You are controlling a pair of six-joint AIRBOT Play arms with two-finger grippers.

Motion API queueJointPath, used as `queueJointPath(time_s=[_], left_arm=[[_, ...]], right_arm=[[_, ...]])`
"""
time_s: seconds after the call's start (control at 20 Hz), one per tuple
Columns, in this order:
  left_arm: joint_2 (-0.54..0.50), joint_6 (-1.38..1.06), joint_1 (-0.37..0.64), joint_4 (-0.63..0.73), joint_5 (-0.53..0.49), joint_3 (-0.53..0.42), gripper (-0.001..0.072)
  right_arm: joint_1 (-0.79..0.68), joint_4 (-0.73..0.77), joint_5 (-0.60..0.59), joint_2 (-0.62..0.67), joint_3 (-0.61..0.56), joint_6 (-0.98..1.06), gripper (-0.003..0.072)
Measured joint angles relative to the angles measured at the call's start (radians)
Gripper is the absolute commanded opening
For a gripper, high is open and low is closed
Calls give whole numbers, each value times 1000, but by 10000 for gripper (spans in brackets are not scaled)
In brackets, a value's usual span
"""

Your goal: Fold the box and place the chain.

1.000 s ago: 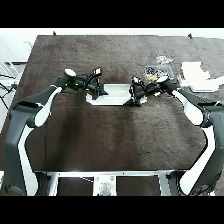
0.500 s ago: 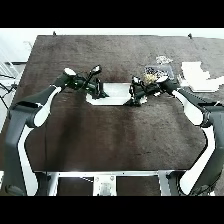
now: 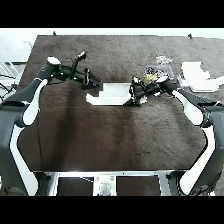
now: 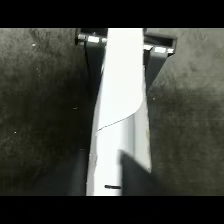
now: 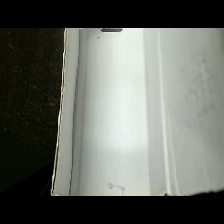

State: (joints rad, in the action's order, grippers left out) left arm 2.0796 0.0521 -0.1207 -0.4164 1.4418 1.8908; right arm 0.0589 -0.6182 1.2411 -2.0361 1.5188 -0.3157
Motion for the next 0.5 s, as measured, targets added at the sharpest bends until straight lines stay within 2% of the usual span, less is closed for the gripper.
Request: queueJointPath(time_s=[0.25,0.5], left_arm=[[-22,44,10,10,51,2,15],[-112,78,-27,0,-36,-76,14]], right_arm=[[0,0,0,0,0,0,436],[0,0,0,0,0,0,436]])
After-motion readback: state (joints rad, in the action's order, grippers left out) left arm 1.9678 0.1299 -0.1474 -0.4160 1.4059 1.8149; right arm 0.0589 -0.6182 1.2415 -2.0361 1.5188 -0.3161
